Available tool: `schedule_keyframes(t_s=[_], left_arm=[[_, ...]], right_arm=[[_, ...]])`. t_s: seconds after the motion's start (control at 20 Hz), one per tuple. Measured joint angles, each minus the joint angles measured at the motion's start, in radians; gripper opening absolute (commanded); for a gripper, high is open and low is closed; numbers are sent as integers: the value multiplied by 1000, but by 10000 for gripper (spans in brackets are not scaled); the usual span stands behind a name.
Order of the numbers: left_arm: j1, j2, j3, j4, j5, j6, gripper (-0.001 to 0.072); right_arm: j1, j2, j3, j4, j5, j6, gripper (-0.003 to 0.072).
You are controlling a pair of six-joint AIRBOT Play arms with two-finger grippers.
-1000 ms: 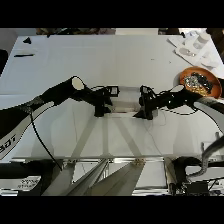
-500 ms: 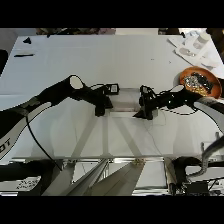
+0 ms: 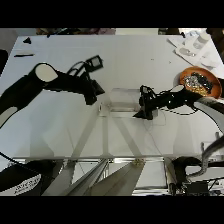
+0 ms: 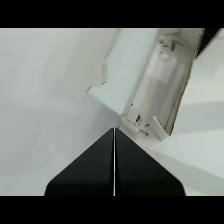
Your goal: Fold the box and place the chain.
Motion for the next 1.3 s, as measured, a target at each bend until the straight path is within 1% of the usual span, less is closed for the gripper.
schedule_keyframes(t_s=[0.1, 0.2, 0.35, 0.5, 0.7, 0.9, 1.3], left_arm=[[62, 3, -39, 4, -4, -140, 5], [101, -5, -96, 5, -2, -237, 5], [112, -28, -184, 9, 32, -347, 4], [84, -61, -234, 11, 78, -449, 4], [31, -103, -255, 11, 122, -550, 4], [-13, -137, -261, -2, 139, -605, 5], [-34, -164, -262, -79, 163, -626, 6]], right_arm=[[0, 0, 0, 0, 0, 0, 321], [0, 0, 0, 0, 0, 0, 321], [0, 0, 0, 0, 0, 0, 321], [0, 0, 0, 0, 0, 0, 321], [0, 0, 0, 0, 0, 0, 321], [0, 0, 0, 0, 0, 0, 321], [0, 0, 0, 0, 0, 0, 321]])
